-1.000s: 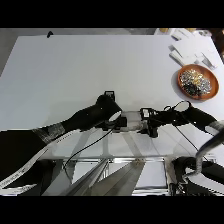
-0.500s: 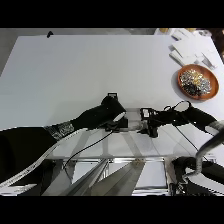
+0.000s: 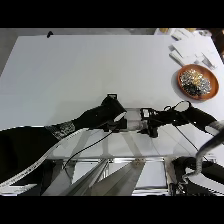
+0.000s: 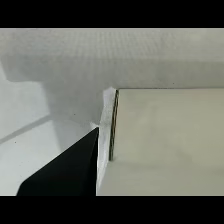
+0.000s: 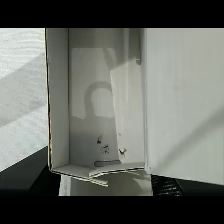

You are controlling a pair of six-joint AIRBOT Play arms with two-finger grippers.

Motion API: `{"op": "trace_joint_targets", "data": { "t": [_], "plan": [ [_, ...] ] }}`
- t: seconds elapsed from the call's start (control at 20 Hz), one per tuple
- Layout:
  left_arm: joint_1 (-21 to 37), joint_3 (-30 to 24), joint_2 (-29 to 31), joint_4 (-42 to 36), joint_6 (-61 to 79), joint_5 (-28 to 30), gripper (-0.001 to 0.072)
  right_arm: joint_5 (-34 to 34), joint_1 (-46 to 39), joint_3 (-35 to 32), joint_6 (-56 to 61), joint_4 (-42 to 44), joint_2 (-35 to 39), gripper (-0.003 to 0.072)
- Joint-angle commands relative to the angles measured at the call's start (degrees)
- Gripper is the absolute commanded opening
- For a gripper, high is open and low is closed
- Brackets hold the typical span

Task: Fold the box and place the chain.

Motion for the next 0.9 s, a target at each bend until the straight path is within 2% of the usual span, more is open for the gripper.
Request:
{"op": "trace_joint_targets", "data": {
  "t": [0.0, 0.2, 0.25, 0.3, 0.5, 0.7, 0.85],
  "plan": [
    [0.48, 0.04, 0.85, -0.24, 2.14, -0.22, 0.0204, -0.02, 0.00, 0.07, 0.04, 0.04, 0.02, 0.0400],
    [0.81, 0.04, 1.18, -0.24, 2.58, -0.28, 0.0185, -0.02, 0.00, 0.07, 0.04, 0.04, 0.02, 0.0400],
    [0.81, 0.04, 1.18, -0.24, 2.58, -0.20, 0.0067, -0.02, 0.00, 0.07, 0.04, 0.04, 0.02, 0.0400],
    [0.81, 0.04, 1.18, -0.28, 2.51, -0.11, 0.0003, -0.02, 0.00, 0.07, 0.04, 0.04, 0.02, 0.0400],
    [1.03, 0.04, 1.25, -0.98, 2.54, -0.20, 0.0022, -0.02, 0.00, 0.07, 0.07, 0.04, 0.02, 0.0400],
    [2.16, 0.04, 3.32, -1.57, 2.62, -0.35, 0.0157, -0.04, 0.00, 0.07, 0.04, 0.04, 0.02, 0.0400],
    [3.76, 0.02, 6.88, -1.95, 7.93, -0.33, 0.0152, -0.02, 0.00, 0.07, 0.07, 0.04, 0.02, 0.0400]
  ]
}}
